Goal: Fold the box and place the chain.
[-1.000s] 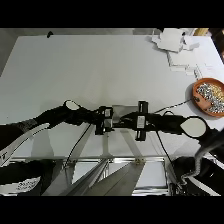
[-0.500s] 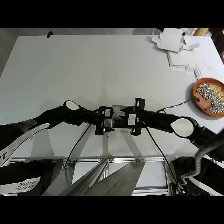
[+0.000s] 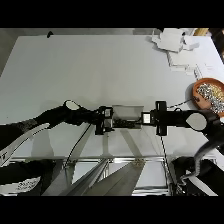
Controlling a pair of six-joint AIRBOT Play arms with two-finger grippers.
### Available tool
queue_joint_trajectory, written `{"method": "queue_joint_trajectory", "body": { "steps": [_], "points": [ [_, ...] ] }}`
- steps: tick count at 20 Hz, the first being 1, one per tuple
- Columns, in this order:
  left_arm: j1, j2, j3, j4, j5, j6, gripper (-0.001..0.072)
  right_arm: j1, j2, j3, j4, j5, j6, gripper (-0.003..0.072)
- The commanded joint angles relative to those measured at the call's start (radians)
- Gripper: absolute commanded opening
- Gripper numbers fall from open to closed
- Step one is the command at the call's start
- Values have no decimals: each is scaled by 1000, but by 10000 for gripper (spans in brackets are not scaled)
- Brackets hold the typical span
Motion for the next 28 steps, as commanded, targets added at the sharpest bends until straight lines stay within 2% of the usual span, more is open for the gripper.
{"method": "queue_joint_trajectory", "body": {
  "steps": [1,4,8,13,16,18,19,20,22,25,28],
  "points": [
    [0,0,0,0,0,0,278,-59,-79,-10,10,64,-100,200],
    [0,0,0,0,0,0,278,-58,-176,-10,122,48,-150,198],
    [0,0,0,0,0,0,278,-58,-260,-10,132,37,-150,198],
    [0,0,0,0,0,0,278,-58,-288,-10,254,-28,-150,199],
    [0,0,0,0,0,0,278,-58,-288,-10,260,-37,-149,199],
    [0,0,0,0,0,0,278,-58,-286,-10,260,-19,-145,195],
    [0,0,0,0,0,0,278,-58,-283,-10,254,-1,-145,145],
    [0,0,0,0,0,0,278,-58,-274,-10,230,19,-145,26],
    [0,0,0,0,0,0,278,-58,-239,-10,140,50,-104,20],
    [0,0,0,0,0,0,278,-58,-152,-10,9,98,68,20],
    [0,0,0,0,0,0,278,-34,-69,-10,49,108,101,20]
  ]
}}
